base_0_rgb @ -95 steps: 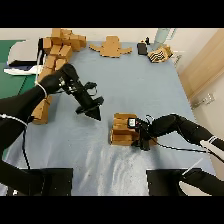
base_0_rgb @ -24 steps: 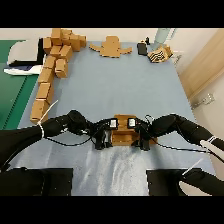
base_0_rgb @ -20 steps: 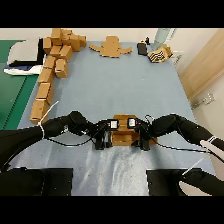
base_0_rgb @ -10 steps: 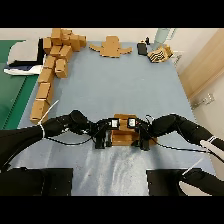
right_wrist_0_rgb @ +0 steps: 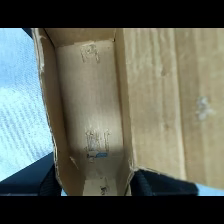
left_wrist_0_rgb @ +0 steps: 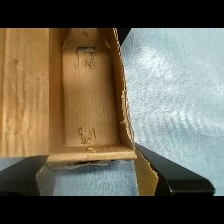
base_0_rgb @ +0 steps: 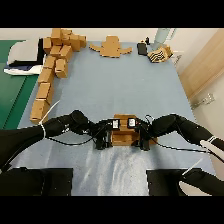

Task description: Fold the box.

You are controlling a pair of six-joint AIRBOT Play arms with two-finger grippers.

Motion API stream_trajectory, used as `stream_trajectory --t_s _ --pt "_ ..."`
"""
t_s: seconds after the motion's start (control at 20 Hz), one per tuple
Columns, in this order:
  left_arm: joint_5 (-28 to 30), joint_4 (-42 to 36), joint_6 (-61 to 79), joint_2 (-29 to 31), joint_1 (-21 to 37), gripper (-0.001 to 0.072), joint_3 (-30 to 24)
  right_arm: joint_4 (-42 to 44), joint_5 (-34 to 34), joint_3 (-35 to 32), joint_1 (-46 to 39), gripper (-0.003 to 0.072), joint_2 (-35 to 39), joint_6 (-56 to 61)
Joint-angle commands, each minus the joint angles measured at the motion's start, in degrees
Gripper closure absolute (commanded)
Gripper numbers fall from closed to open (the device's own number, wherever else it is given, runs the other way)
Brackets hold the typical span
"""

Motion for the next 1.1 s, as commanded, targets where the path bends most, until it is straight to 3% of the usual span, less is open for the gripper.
stream_trajectory --t_s 0.0,0.25,0.3,0.35,1.05 --pt "1.4 0.0 -1.3 0.0 -0.3 0.0057 0.0 0.0 0.0 0.0 0.0 0.0222 0.0 0.0" --pt "1.9 0.2 -1.5 -0.2 -0.4 0.0071 0.0 0.0 0.0 0.0 0.0 0.0222 0.0 0.0" --pt "1.5 0.2 -1.3 -0.3 -0.4 0.0171 0.0 0.0 0.0 0.0 0.0 0.0222 0.0 0.0" --pt "0.8 0.3 -0.8 -0.6 -0.4 0.0185 0.0 0.0 0.0 0.0 0.0 0.0222 0.0 0.0" --pt "1.0 0.4 -0.9 -0.6 -0.4 0.0185 0.0 0.0 0.0 0.0 0.0 0.0222 0.0 0.0"
